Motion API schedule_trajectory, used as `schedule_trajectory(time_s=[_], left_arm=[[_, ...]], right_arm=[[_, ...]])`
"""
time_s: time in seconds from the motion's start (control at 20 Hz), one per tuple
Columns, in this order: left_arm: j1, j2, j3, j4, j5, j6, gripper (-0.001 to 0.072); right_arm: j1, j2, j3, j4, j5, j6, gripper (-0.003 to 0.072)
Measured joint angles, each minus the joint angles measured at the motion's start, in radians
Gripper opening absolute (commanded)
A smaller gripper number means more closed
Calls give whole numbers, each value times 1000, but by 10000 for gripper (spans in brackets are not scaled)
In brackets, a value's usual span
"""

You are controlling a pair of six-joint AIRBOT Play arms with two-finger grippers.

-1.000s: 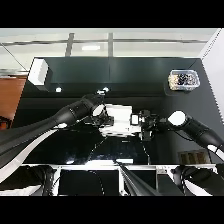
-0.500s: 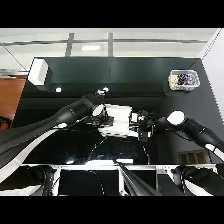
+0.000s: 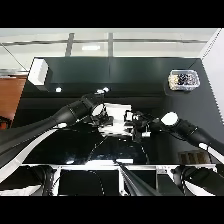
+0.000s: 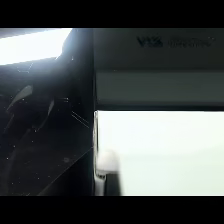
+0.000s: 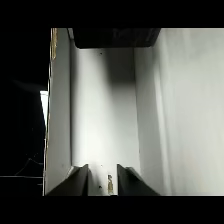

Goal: Fold the box and place the chain.

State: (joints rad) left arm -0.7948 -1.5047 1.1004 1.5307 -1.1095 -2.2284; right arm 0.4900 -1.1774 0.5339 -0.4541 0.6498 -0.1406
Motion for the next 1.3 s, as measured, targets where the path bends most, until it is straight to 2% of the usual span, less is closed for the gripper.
schedule_trajectory(time_s=[0.05,0.1,0.15,0.2,0.25,0.3,0.35,0.4,0.55,0.7,0.85,1.05,1.2,1.3], left_arm=[[0,0,0,-2,2,-1,26],[0,0,0,-3,2,-3,26],[0,0,0,-4,2,-3,26],[0,0,0,-5,3,-3,26],[0,0,0,-4,1,-3,26],[0,0,0,-3,2,-3,26],[0,0,0,-3,2,-3,26],[0,0,0,-3,0,-2,26],[0,0,0,-6,1,0,26],[0,0,0,-5,0,-1,26],[0,0,0,-4,-11,0,26],[0,0,0,-2,-20,0,26],[0,0,0,-2,-21,0,26],[0,0,0,-2,-21,0,26]], right_arm=[[1,-2,0,2,-10,7,227],[2,-2,0,3,-13,11,440],[2,-2,0,6,-14,19,422],[2,-3,0,6,-18,30,252],[2,-3,0,6,-24,42,273],[2,-3,0,6,-26,55,407],[2,-3,0,6,-25,64,317],[2,-3,0,6,-25,72,26],[-2,5,0,3,-20,145,16],[-64,75,24,-53,55,411,16],[-233,196,53,-227,188,776,16],[-552,309,49,-481,330,1225,16],[-690,322,-33,-524,344,1432,16],[-705,293,-104,-463,354,1481,16]])
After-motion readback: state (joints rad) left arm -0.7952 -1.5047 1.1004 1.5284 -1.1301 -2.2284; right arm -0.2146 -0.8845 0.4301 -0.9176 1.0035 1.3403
